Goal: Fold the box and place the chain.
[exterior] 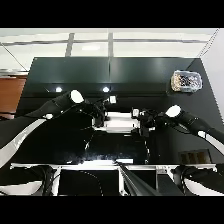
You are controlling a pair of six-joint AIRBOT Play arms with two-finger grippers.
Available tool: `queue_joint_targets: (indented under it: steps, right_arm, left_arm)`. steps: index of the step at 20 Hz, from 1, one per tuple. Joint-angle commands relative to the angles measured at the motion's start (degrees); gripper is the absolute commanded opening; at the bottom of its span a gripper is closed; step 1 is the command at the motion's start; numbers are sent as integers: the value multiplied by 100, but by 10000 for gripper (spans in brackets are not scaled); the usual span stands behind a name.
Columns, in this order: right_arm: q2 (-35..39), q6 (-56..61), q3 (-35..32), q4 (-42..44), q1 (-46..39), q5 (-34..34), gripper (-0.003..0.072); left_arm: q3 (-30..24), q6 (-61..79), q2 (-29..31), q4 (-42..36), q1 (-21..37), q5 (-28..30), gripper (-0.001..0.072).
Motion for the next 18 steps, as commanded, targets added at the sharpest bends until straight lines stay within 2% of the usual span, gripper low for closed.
queue_joint_targets:
  steps: [1,2,5,7,9,10,11,12,13,15,16,17,18]
  right_arm:
    - [-4,7,0,0,2,-13,415]
    - [-4,7,0,0,2,-13,415]
    - [-4,9,0,0,2,-15,415]
    - [-4,9,0,0,2,-15,415]
    - [-4,9,0,0,2,-13,415]
    - [-4,7,0,0,2,-13,415]
    - [-4,9,0,0,2,-13,415]
    - [-4,7,0,0,2,-13,415]
    - [-4,9,0,0,2,-13,415]
    - [-4,9,0,0,2,-13,415]
    - [-4,9,0,0,2,-13,415]
    - [-4,9,0,0,2,-13,415]
    - [-4,7,0,0,2,-13,415]
  left_arm:
    - [63,11,122,127,7,-35,466]
    - [122,-162,249,503,7,-9,489]
    - [289,-1556,809,1963,39,-72,490]
    - [299,-2437,1239,2680,94,-514,489]
    - [297,-3344,1578,3106,157,-1283,456]
    - [297,-3941,1672,3230,195,-1606,298]
    - [297,-4422,1709,3230,243,-1956,81]
    - [273,-4787,1700,3003,271,-2326,28]
    - [201,-4951,1679,2579,264,-2610,28]
    - [-52,-4791,1591,1001,186,-2970,28]
    - [-245,-4168,1554,-61,170,-2870,28]
    - [-452,-3585,1556,-966,173,-2485,27]
    - [-627,-3311,1554,-1552,173,-1779,27]
